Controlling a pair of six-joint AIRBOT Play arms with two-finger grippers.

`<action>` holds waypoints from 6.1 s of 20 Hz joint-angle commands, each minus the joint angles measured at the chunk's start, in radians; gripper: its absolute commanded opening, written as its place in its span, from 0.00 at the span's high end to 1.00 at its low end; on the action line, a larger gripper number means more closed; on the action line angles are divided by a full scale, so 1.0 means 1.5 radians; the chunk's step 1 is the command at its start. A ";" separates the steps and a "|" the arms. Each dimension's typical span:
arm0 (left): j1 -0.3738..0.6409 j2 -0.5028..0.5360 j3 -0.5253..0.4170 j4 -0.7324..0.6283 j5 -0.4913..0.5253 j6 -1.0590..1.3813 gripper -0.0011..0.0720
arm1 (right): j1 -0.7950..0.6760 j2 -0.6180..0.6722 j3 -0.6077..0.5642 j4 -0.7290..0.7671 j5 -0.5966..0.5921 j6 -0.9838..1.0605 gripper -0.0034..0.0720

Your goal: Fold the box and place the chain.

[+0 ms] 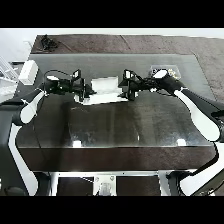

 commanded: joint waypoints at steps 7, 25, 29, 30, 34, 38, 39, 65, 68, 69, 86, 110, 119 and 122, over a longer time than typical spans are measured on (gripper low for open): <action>-0.001 -0.001 0.000 0.000 -0.001 0.000 0.96 | -0.013 -0.054 0.035 -0.002 0.058 0.007 0.16; -0.001 -0.001 0.000 0.000 -0.001 0.000 0.96 | -0.012 -0.096 0.052 0.040 0.148 0.007 0.16; -0.001 -0.001 0.000 0.000 -0.001 0.000 0.96 | -0.006 -0.111 0.060 0.040 0.147 0.001 0.16; -0.001 -0.001 0.000 0.000 -0.001 0.000 0.96 | -0.004 -0.115 0.065 0.040 0.145 -0.009 0.16; -0.001 -0.001 0.000 0.000 -0.001 0.000 0.96 | -0.003 -0.130 0.087 0.039 0.143 -0.014 0.16; -0.001 -0.001 0.000 0.000 -0.001 0.000 0.96 | -0.003 -0.143 0.098 0.035 0.143 -0.024 0.16; -0.001 -0.001 0.000 0.000 -0.001 0.000 0.96 | -0.003 -0.145 0.098 0.035 0.143 -0.024 0.16; -0.001 -0.001 0.000 0.000 -0.001 0.000 0.96 | -0.004 -0.163 0.098 0.058 0.145 -0.024 0.16; -0.001 -0.001 0.000 0.000 -0.001 0.000 0.96 | -0.004 -0.164 0.098 0.058 0.145 -0.024 0.21; -0.001 -0.001 0.000 0.000 -0.001 0.000 0.96 | -0.004 -0.164 0.098 0.055 0.145 -0.024 0.21; -0.001 -0.001 0.000 0.000 -0.001 0.000 0.96 | -0.005 -0.164 0.098 0.040 0.145 -0.026 0.28; -0.001 -0.001 0.000 0.000 -0.001 0.000 0.96 | -0.004 -0.164 0.096 0.041 0.150 -0.026 0.28; -0.001 -0.001 0.000 -0.004 -0.001 0.000 0.96 | -0.004 -0.164 0.096 0.041 0.150 -0.026 0.28; -0.001 -0.001 0.000 -0.004 -0.003 0.000 0.96 | -0.004 -0.164 0.096 0.041 0.150 -0.026 0.28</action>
